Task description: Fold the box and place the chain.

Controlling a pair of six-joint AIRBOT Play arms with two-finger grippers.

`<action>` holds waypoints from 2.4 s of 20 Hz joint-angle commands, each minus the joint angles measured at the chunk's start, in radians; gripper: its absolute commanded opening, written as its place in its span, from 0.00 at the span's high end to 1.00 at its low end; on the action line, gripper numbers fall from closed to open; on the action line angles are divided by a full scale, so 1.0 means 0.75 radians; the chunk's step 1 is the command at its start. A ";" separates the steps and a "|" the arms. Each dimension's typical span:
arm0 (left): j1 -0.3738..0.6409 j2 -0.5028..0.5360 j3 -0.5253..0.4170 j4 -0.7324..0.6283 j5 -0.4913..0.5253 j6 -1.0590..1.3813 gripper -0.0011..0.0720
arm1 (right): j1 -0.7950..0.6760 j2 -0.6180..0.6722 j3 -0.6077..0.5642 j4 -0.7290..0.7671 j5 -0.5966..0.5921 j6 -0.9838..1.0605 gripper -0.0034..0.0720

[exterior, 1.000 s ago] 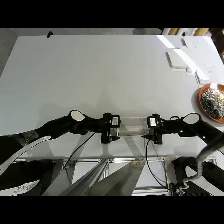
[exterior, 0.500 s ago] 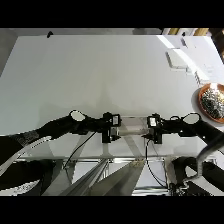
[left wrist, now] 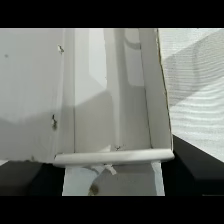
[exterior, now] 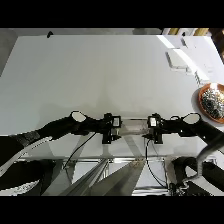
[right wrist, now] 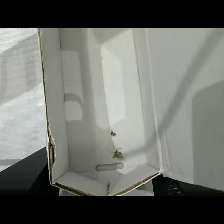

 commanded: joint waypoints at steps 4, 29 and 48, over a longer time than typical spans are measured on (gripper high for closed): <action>-0.007 -0.007 0.000 0.045 0.006 -0.007 0.61 | 0.000 0.001 0.000 0.001 0.001 0.000 0.33; -0.009 -0.006 0.001 0.043 0.006 -0.006 0.61 | 0.000 0.003 0.001 0.005 -0.009 0.007 0.31; -0.009 -0.006 0.001 0.043 0.006 -0.006 0.61 | 0.000 0.871 0.000 -0.411 0.351 0.924 0.17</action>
